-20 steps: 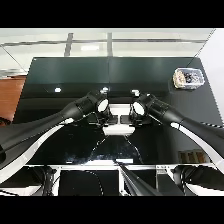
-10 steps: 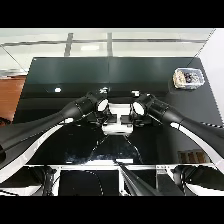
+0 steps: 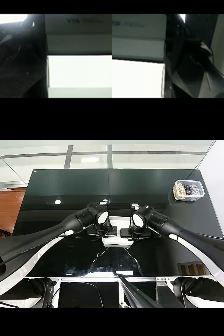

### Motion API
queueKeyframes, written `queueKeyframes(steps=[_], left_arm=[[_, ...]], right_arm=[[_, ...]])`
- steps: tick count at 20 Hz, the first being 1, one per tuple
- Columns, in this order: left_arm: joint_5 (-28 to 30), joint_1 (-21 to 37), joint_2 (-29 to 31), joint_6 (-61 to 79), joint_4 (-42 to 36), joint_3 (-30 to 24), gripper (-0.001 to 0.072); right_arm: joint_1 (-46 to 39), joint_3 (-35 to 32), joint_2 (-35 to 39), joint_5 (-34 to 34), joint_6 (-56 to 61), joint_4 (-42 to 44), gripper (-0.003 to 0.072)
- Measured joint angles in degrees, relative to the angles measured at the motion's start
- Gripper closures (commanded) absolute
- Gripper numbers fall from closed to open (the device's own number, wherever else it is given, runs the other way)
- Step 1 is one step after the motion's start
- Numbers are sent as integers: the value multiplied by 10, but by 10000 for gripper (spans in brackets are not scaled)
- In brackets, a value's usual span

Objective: Fold the box and place the chain.

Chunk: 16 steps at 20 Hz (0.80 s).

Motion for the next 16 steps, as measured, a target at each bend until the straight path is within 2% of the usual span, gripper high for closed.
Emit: queueKeyframes(steps=[1, 7, 8, 9, 10, 16], left_arm=[[0, 0, 0, 0, 0, 0, 685], [-1, 0, 0, -2, -2, 0, 685], [-2, 0, 0, -2, -1, 0, 685], [1, 0, 0, 1, 1, 0, 685], [1, 0, 0, 2, 2, 0, 685], [0, 0, 0, 0, 0, 0, 685]], right_arm=[[0, 0, -1, -2, 0, 4, 673], [0, 0, -4, -1, -4, 11, 670], [0, 0, -4, -1, -6, 11, 561], [0, 0, -4, 0, -9, 12, 391], [0, 0, -4, 0, -9, 12, 364], [-8, 0, 24, -6, -15, 9, 365]])
